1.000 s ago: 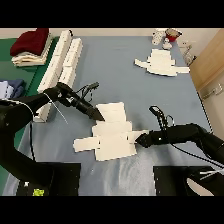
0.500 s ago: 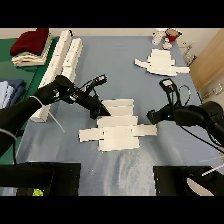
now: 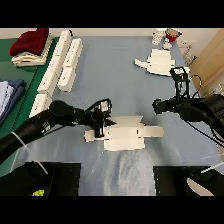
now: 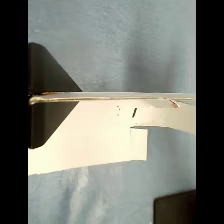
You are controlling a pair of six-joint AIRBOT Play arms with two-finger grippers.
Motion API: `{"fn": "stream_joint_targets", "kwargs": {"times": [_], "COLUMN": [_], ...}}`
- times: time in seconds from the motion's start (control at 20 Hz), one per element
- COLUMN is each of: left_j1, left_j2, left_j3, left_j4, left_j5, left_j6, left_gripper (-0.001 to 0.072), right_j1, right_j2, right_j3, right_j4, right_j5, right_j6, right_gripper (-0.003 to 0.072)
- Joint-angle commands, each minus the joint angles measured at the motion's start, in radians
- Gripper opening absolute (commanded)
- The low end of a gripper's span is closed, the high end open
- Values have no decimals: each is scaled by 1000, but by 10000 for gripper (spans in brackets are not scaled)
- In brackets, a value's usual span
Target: Fold the box.
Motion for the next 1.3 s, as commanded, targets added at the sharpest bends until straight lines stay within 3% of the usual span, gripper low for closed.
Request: {"fn": "stream_joint_targets", "kwargs": {"times": [0.0,0.15,0.45,0.75,1.25], "left_j1": [-99,-159,-164,-164,-161], "left_j2": [47,24,-2,-2,8], "left_j3": [-114,-146,-145,-144,-142], "left_j4": [-28,-29,-30,-29,-29], "left_j5": [224,330,331,149,109], "left_j6": [94,105,95,48,45], "left_gripper": [7,7,11,12,12], "right_j1": [0,0,0,0,0], "right_j2": [0,0,0,0,0], "right_j3": [2,3,2,2,2], "right_j4": [-15,-14,-10,-10,5], "right_j5": [0,0,0,0,-1], "right_j6": [39,42,42,42,42], "right_gripper": [691,691,677,677,674]}}
